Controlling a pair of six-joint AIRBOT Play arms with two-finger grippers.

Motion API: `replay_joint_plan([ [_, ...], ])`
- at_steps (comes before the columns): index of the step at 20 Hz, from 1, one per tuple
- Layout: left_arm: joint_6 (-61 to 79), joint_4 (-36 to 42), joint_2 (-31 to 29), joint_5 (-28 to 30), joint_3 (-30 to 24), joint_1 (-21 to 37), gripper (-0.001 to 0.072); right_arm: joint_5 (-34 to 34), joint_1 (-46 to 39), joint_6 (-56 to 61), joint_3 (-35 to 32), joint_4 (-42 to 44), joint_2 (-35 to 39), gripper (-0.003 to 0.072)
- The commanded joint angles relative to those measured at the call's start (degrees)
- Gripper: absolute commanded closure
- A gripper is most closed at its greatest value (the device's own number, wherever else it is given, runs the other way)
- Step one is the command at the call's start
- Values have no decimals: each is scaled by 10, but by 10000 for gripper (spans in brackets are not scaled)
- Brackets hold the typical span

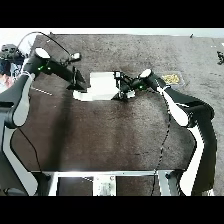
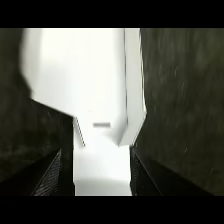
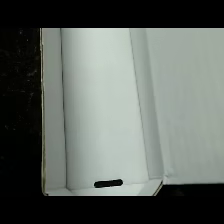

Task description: Fold the box and place the chain.

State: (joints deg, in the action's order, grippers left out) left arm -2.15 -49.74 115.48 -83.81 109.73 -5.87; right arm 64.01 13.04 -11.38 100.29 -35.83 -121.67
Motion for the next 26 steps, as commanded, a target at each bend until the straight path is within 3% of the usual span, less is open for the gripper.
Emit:
replay_joint_plan([
  [1,-14,-126,1,70,0,-41,157,0,0,0,1,0,0,243],
  [2,-26,-137,1,83,0,-46,65,0,0,0,1,0,0,244],
  [7,-30,-127,1,77,0,-50,63,0,0,0,1,0,0,244],
  [12,-30,-132,1,33,-10,-50,64,0,0,0,1,0,0,244],
  [17,-29,-101,1,59,-60,-50,64,0,0,0,1,0,0,244],
  [21,-29,-96,0,99,-63,-50,64,0,0,0,1,0,0,244],
  [26,-27,-68,0,98,-63,-50,64,0,0,0,1,0,0,244],
])
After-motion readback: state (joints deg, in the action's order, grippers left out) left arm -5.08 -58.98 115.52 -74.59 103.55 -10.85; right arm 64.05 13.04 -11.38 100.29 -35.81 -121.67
